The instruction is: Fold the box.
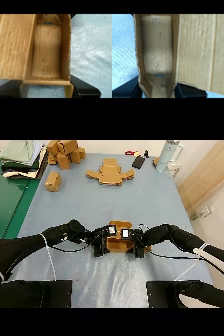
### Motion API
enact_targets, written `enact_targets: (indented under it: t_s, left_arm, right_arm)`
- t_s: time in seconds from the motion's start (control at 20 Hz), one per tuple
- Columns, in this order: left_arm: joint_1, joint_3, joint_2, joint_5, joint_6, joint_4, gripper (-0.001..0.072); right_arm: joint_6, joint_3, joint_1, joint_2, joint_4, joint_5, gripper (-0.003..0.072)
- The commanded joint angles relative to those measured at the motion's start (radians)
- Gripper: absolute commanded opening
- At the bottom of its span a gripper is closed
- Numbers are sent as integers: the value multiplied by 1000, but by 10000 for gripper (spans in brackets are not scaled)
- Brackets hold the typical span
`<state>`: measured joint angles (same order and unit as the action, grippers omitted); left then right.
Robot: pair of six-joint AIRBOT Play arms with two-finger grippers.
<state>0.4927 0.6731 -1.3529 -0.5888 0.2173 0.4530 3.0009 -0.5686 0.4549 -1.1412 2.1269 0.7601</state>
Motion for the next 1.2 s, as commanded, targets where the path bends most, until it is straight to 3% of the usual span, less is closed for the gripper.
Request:
enact_targets:
  t_s: [0.0, 0.8, 0.85, 0.9, 1.15]
  left_arm:
    - [0, 1, -1, 5, -1, 0, 463]
    - [0, 1, -1, 5, -1, 0, 463]
    - [0, 1, -1, 5, -1, 0, 463]
    - [0, 1, -1, 5, -1, 0, 463]
    - [0, 1, -1, 5, -1, 0, 464]
  right_arm:
    - [0, 0, 0, 0, 0, 0, 442]
    - [0, 0, 0, 0, 2, 10, 443]
    - [0, 0, 0, 2, 3, 8, 501]
    - [-1, -2, 0, 4, -2, 11, 712]
    - [-68, -2, -19, 72, -40, 37, 720]
